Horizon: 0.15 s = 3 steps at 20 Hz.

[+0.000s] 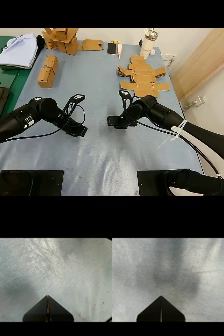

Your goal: Fold the box.

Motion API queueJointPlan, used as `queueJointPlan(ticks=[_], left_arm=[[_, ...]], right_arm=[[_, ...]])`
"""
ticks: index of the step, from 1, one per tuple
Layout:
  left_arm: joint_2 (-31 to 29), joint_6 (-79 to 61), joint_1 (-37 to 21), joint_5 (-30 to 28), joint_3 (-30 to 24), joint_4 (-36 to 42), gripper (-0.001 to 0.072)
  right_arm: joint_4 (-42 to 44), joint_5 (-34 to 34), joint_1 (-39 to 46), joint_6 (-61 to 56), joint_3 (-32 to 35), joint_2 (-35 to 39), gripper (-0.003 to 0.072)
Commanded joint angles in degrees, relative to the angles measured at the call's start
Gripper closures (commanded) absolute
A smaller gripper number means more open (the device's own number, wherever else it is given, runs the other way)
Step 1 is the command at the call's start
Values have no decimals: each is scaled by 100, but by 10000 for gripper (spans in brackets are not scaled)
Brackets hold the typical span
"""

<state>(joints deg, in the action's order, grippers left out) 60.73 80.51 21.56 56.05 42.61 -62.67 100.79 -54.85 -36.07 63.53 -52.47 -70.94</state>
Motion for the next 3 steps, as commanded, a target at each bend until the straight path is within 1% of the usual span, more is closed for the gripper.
queueJointPlan(ticks=[1, 3], left_arm=[[-7, 4, 26, 50, -11, 13, 696], [-7, 4, 24, 50, -11, 13, 696]], right_arm=[[55, -28, -4, 57, -31, -42, 683], [55, -28, -4, 57, -31, -42, 683]])
